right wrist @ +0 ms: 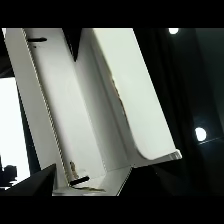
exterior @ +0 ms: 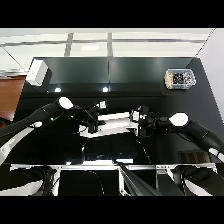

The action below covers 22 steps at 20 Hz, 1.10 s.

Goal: Fold the box and place the chain.

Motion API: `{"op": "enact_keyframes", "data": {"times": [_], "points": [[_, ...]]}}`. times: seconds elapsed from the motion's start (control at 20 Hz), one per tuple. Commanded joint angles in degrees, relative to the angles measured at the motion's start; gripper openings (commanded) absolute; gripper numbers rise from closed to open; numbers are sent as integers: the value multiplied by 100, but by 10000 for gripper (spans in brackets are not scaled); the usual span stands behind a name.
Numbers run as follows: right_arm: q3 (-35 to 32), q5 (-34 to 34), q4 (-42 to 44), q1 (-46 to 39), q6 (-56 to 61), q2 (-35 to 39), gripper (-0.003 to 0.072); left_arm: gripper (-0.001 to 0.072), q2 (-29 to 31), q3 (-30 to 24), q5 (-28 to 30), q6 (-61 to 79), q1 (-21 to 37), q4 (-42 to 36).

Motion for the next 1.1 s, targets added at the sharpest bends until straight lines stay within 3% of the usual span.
{"op": "enact_keyframes", "data": {"times": [0.0,0.65,1.05], "points": [[4,299,37,-4,-109,-31,703,24,4,48,28,243,-7,-4],[-170,422,76,31,-881,-621,703,24,-9,199,0,238,-85,-22],[-160,160,-229,304,-179,-780,702,24,-11,199,-26,221,-85,-24]]}}
